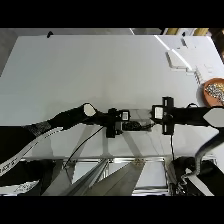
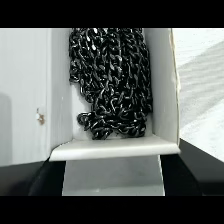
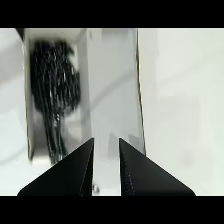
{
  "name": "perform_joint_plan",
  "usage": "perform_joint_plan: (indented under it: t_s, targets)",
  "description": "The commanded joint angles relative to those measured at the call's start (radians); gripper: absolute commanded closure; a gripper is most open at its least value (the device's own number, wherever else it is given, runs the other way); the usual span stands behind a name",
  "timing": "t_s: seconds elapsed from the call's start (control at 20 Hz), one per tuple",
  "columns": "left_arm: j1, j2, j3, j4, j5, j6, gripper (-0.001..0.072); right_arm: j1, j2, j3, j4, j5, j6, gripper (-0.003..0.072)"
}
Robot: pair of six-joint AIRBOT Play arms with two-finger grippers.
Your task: Fold the box and place the chain.
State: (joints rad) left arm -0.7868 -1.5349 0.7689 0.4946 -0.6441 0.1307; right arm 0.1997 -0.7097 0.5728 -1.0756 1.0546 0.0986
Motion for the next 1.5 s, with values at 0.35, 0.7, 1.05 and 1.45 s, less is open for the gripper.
perform_joint_plan:
  t_s: [0.35, 0.7, 1.05, 1.45]
  targets:
    - [0.000, 0.000, 0.000, 0.000, 0.000, 0.000, 0.0578, -0.112, -0.153, -0.129, -0.033, -0.037, -0.201, 0.0405]
    - [0.000, 0.000, 0.000, 0.000, 0.000, 0.000, 0.0578, -0.025, -0.314, -0.129, 0.004, -0.074, -0.241, 0.0406]
    - [0.000, 0.000, 0.000, 0.000, 0.000, 0.000, 0.0578, -0.026, -0.218, -0.129, -0.110, -0.063, -0.051, 0.0673]
    - [0.000, 0.000, 0.000, 0.000, 0.000, 0.000, 0.0578, -0.025, 0.075, -0.129, 0.096, 0.026, 0.004, 0.0673]
